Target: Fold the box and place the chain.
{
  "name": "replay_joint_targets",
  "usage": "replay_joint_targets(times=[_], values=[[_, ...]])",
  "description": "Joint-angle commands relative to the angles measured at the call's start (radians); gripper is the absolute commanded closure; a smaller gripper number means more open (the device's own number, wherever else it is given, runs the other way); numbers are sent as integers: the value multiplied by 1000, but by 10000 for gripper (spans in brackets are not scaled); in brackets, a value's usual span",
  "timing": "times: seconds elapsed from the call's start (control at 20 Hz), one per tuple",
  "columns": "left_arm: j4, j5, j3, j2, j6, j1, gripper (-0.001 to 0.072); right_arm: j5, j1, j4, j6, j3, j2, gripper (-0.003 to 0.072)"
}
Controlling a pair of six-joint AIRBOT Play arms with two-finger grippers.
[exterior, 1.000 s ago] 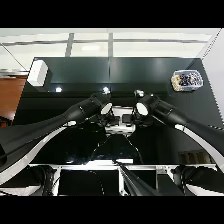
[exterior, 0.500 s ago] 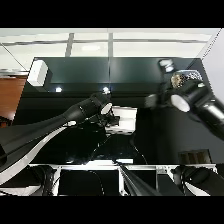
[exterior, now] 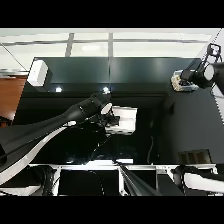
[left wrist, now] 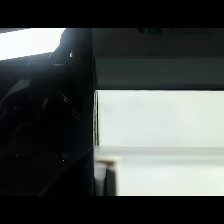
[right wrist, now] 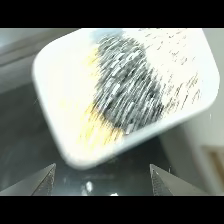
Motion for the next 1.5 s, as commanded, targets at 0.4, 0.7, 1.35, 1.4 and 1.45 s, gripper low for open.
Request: replay_joint_targets(times=[0.4,0.7,1.35,1.4,1.45], values=[[0,1,0,0,0,0,682,170,-114,169,-160,454,-481,152],[0,0,0,0,0,0,682,240,-115,158,-220,455,-400,668],[-6,3,0,0,0,-1,682,251,-114,278,-381,490,81,669],[-7,5,0,0,0,-1,682,259,-114,315,-402,490,122,669],[-7,6,0,0,0,-1,682,257,-114,345,-415,490,160,669]])
